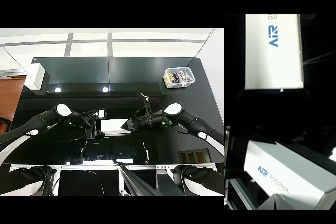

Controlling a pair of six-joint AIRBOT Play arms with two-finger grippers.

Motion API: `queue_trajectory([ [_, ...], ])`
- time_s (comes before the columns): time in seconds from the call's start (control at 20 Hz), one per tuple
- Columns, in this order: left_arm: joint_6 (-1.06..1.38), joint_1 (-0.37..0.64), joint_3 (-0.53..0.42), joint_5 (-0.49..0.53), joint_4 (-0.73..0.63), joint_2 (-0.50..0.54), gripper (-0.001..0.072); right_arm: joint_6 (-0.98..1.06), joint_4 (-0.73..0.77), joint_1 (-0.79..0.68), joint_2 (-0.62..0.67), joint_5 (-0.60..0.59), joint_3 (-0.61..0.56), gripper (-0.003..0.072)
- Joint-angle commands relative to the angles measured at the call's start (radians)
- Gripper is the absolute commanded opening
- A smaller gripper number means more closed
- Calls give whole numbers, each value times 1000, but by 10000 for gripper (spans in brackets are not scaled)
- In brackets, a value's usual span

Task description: Fold the box and place the chain.

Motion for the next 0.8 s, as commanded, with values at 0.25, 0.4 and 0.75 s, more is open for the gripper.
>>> queue_trajectory([
  [0.25,-2,1,0,-9,-2,0,336,2,-54,1,-2,42,14,11],
  [0.4,-2,1,0,-4,-2,0,336,0,-66,0,9,124,59,18],
  [0.75,-2,1,0,-8,0,1,371,17,-180,-101,26,418,332,18],
])
